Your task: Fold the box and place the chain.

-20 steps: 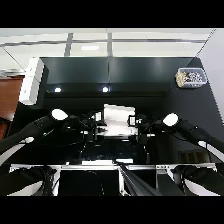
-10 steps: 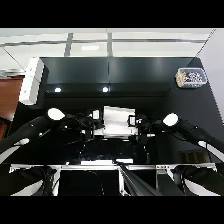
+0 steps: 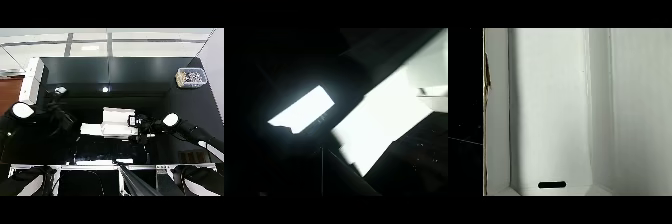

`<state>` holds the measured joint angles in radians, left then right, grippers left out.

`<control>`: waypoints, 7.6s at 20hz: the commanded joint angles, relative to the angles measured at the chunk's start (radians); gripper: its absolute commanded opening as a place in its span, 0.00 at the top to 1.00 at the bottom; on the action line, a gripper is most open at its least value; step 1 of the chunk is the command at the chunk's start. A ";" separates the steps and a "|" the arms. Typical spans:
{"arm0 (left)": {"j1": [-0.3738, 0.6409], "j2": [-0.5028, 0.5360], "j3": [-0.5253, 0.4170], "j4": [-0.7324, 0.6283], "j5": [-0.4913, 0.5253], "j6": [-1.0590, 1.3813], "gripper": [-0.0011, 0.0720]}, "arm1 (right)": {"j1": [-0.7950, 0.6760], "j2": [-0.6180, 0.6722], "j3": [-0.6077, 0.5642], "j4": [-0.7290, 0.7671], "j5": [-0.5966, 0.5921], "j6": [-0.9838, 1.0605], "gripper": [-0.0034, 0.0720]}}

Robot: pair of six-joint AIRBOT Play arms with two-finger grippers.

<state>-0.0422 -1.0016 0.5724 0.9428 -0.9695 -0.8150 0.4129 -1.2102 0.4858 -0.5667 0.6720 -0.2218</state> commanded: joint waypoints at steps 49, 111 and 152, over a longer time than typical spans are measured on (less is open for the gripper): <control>-0.064 -0.493 0.188 -0.269 -0.316 -0.051 0.57 | 0.000 0.000 0.000 0.001 -0.001 0.000 0.84; -0.565 -0.492 0.505 0.267 -0.241 -0.890 0.44 | 0.001 0.000 0.000 0.001 -0.001 0.000 0.84; -0.837 -0.523 0.545 0.619 -0.108 -1.392 0.95 | 0.000 0.000 0.000 0.016 -0.022 0.001 0.84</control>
<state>-0.8787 -1.5238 1.1160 1.5700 -1.0817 -2.2097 0.4129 -1.2102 0.4854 -0.5629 0.6678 -0.2207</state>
